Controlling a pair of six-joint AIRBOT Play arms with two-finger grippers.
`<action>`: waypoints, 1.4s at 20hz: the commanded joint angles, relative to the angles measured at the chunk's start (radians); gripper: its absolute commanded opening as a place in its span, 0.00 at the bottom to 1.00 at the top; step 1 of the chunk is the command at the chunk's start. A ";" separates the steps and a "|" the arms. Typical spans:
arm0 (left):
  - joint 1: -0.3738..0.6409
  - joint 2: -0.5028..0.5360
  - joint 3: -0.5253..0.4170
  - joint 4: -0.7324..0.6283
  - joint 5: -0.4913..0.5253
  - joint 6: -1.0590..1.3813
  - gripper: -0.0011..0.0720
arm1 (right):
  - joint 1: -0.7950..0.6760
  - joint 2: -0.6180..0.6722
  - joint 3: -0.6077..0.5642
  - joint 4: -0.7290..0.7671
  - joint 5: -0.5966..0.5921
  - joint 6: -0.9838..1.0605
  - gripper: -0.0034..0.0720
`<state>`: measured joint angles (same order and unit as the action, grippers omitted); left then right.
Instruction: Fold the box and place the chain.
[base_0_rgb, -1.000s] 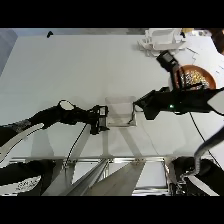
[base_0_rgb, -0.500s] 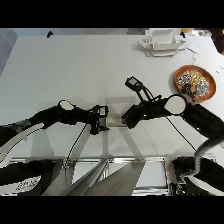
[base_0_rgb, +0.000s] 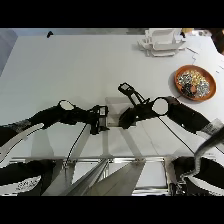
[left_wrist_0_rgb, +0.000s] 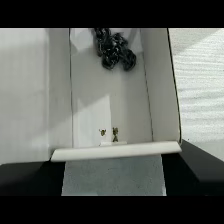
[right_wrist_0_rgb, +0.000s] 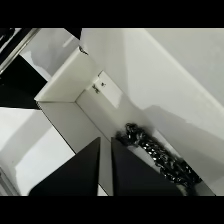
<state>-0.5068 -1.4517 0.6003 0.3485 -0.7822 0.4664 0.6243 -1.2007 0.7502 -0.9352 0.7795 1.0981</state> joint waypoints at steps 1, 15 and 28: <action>0.000 0.001 0.000 0.000 0.000 0.000 0.39 | 0.002 -0.006 0.000 -0.008 0.025 0.026 0.32; 0.000 0.001 0.000 0.000 0.000 0.000 0.39 | -0.329 0.353 0.058 -0.475 0.111 0.353 0.26; 0.000 0.001 0.000 0.000 0.000 0.000 0.39 | -0.456 -0.063 0.053 -0.472 0.120 0.391 0.50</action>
<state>-0.5068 -1.4517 0.6003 0.3485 -0.7822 0.4667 0.1558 -1.1889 0.8028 -1.4036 0.8967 1.4792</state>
